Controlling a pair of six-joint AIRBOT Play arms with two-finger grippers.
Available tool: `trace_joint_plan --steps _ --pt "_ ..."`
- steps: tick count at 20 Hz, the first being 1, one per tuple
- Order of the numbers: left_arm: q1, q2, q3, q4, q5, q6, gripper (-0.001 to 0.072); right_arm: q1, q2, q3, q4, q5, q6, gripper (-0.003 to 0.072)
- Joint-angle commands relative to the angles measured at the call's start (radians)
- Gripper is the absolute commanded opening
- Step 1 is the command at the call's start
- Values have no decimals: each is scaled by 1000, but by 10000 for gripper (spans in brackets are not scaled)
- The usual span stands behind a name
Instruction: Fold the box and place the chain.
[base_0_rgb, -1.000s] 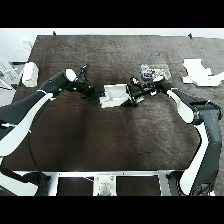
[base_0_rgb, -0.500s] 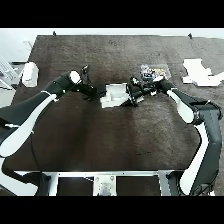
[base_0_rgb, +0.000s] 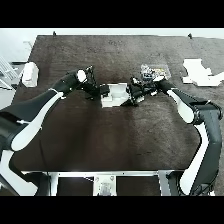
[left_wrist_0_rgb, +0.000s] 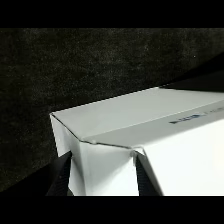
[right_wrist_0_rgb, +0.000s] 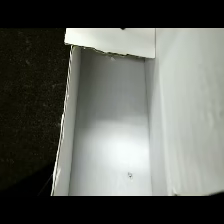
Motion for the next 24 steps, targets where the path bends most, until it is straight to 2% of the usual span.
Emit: trace_joint_plan --steps 1,9,14,18,24 --pt "-14 -35 49 50 -53 -45 448 1 0 0 2 1 -1 506" --pt "-13 -43 60 83 -149 -98 449 1 0 0 2 1 0 505" --pt "-13 -40 96 88 -149 -89 448 1 0 0 2 1 0 505" --pt "-13 -39 103 91 -208 -93 449 1 0 0 2 1 0 505" --pt "-12 -39 103 116 -122 -73 449 1 0 0 2 1 -1 505"
